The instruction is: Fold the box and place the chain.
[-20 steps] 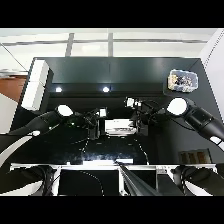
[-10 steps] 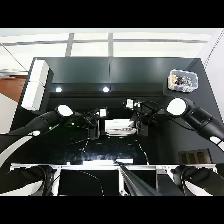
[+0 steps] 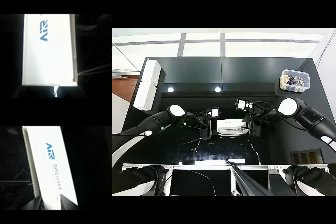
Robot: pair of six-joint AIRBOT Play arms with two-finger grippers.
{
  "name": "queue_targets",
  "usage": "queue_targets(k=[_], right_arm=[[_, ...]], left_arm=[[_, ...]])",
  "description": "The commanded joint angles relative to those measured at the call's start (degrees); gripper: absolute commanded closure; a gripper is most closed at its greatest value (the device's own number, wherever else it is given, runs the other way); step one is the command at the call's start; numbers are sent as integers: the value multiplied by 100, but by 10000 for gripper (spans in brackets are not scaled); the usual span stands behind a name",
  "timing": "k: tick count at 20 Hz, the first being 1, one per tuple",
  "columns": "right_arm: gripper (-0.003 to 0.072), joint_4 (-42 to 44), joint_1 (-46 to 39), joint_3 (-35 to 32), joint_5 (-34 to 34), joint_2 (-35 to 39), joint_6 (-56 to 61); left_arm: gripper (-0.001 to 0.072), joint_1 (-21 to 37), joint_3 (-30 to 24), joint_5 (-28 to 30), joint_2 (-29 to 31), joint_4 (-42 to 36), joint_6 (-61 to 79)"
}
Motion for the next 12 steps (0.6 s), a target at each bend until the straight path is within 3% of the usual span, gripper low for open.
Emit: queue_targets(k=[1,4,6,12], right_arm=[[412,-24,0,2,81,-4,111],[410,-24,0,2,79,-4,109],[307,-33,0,2,61,-4,114],[326,-37,0,0,66,-4,129]], left_arm=[[245,-2,2,-2,-4,4,0],[245,-2,2,-2,-4,4,0],[245,-2,2,-2,-4,2,0],[245,-2,2,-2,-4,2,0]])
